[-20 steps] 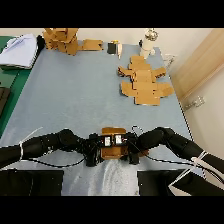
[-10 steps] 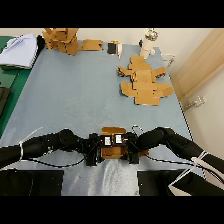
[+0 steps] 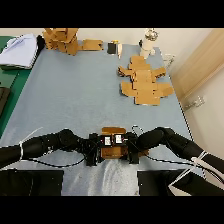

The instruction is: Fold the box.

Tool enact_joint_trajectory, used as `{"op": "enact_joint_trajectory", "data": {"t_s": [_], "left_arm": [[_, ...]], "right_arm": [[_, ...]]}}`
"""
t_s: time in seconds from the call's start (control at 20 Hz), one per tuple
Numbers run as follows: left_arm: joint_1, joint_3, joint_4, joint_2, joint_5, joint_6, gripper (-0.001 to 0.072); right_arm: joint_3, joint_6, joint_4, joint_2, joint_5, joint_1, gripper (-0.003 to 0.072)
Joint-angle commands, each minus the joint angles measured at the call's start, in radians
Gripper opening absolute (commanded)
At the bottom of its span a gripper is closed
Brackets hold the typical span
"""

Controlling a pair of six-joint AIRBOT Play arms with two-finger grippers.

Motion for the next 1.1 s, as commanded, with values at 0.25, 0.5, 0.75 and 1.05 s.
{"op": "enact_joint_trajectory", "data": {"t_s": [0.25, 0.5, 0.75, 1.05], "left_arm": [[0.0, 0.001, 0.0, 0.0, 0.0, 0.0, 0.0587], [0.0, 0.001, 0.0, 0.0, 0.0, 0.0, 0.0587], [0.0, 0.001, 0.0, 0.0, -0.001, 0.0, 0.0587], [0.0, 0.001, 0.0, 0.0, -0.001, 0.0, 0.0587]], "right_arm": [[0.0, 0.0, 0.005, 0.0, -0.003, 0.001, 0.0534], [0.002, 0.077, 0.014, 0.032, -0.007, 0.0, 0.0709], [0.002, 0.149, -0.037, 0.067, -0.064, -0.001, 0.0708], [0.002, 0.274, -0.136, 0.17, -0.132, -0.001, 0.0708]]}}
